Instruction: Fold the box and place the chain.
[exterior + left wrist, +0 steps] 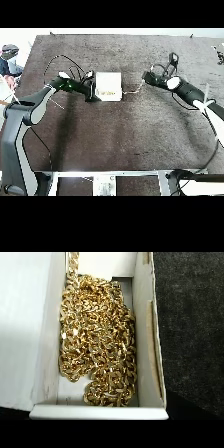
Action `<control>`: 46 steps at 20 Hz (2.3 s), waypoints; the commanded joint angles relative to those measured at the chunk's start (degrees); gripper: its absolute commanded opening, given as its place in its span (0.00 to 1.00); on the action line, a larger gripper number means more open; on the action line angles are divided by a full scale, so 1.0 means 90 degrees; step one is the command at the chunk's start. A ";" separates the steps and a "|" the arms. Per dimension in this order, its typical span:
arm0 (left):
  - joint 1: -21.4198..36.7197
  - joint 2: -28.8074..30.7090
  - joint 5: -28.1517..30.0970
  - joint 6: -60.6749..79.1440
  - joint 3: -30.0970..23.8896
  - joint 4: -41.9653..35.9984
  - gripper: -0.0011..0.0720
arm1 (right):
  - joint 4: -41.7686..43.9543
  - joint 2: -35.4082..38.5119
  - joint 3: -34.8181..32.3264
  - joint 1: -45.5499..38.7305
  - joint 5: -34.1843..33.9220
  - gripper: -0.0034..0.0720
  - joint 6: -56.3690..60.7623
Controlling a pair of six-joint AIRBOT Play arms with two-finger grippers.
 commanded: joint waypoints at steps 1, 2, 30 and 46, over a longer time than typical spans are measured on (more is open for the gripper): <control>0.0000 0.0005 0.0000 0.0002 0.0000 0.0000 0.66 | 0.0017 0.0945 0.0012 0.0610 -0.0102 0.06 -0.0425; 0.0000 0.0005 0.0000 0.0002 -0.0002 0.0000 0.66 | -0.0002 0.1173 0.0017 0.0767 -0.0143 0.06 -0.0427; 0.0000 0.0005 0.0000 0.0002 -0.0002 0.0002 0.66 | -0.0508 0.0330 0.0289 0.1620 -0.0393 0.50 -0.0661; 0.0000 0.0005 0.0000 0.0002 0.0000 0.0000 0.66 | 0.4238 -0.3106 0.4126 -0.0510 0.4823 0.25 -0.7325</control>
